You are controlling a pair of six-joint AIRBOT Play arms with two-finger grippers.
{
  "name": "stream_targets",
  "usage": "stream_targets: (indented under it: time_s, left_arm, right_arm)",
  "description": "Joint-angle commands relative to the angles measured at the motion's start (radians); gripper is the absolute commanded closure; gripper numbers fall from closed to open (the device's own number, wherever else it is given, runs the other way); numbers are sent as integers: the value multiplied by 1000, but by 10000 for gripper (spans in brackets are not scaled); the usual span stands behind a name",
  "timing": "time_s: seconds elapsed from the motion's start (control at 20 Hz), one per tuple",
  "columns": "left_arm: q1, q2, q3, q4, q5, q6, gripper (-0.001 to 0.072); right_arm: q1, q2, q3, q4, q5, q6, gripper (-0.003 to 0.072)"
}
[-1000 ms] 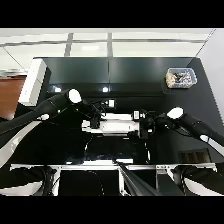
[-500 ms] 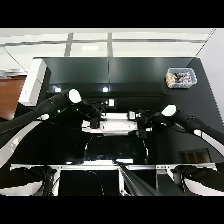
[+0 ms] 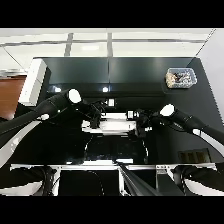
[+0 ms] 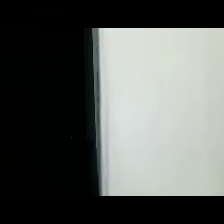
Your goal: Fold the box and place the chain.
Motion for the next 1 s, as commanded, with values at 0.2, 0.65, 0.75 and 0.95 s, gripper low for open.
stream_targets:
  time_s: [0.2, 0.65, 0.75, 0.95]
  left_arm:
    - [-1, 0, 1, -1, 0, 0, 682]
    - [-1, 0, 1, -1, 0, 0, 682]
    - [-1, 0, 1, -1, 0, 0, 682]
    - [-1, 0, 1, -1, 0, 0, 681]
  right_arm:
    - [-14, 0, 0, 18, 13, -9, 66]
    - [-16, 0, 0, 18, 23, -20, 66]
    - [-14, 0, 0, 17, 23, -20, 66]
    - [-6, 0, 0, 1, 21, -19, 67]
